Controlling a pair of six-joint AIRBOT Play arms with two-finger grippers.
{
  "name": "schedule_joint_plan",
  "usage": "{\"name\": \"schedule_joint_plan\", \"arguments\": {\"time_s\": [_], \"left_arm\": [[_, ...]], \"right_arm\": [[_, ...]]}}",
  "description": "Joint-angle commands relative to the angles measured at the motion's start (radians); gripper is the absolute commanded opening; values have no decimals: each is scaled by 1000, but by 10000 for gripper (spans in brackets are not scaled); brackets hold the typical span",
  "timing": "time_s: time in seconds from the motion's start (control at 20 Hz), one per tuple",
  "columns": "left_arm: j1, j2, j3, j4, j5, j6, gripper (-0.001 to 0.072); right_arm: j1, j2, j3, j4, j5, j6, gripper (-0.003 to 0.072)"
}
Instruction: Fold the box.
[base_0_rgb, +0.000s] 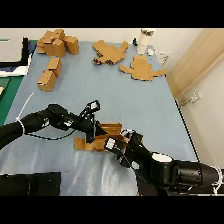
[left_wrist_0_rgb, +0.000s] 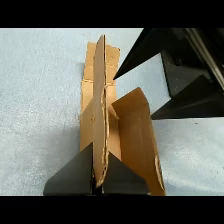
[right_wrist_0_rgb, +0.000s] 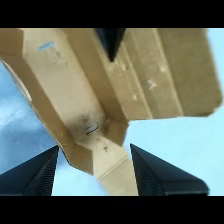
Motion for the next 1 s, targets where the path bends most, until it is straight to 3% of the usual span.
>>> {"name": "schedule_joint_plan", "arguments": {"time_s": [0.0, 0.15, 0.25, 0.5, 0.75, 0.95], "left_arm": [[0, 0, 1, 0, 0, 0, 14], [0, 0, 1, 0, 0, 0, 14], [0, 0, 1, 0, 0, 0, 13], [0, 0, 1, 0, 0, 0, 13], [0, 0, 1, 0, 0, 0, 14], [0, 0, 1, 0, 0, 0, 14]], "right_arm": [[-91, 19, -20, 29, 117, -142, 720], [-269, 19, -20, 263, 237, -474, 720], [-412, 18, -20, 495, 278, -767, 720], [-715, -50, -7, 1037, 262, -1467, 720], [-840, -239, 78, 1216, 87, -1782, 720], [-871, -333, 110, 1238, 57, -1828, 720]]}}
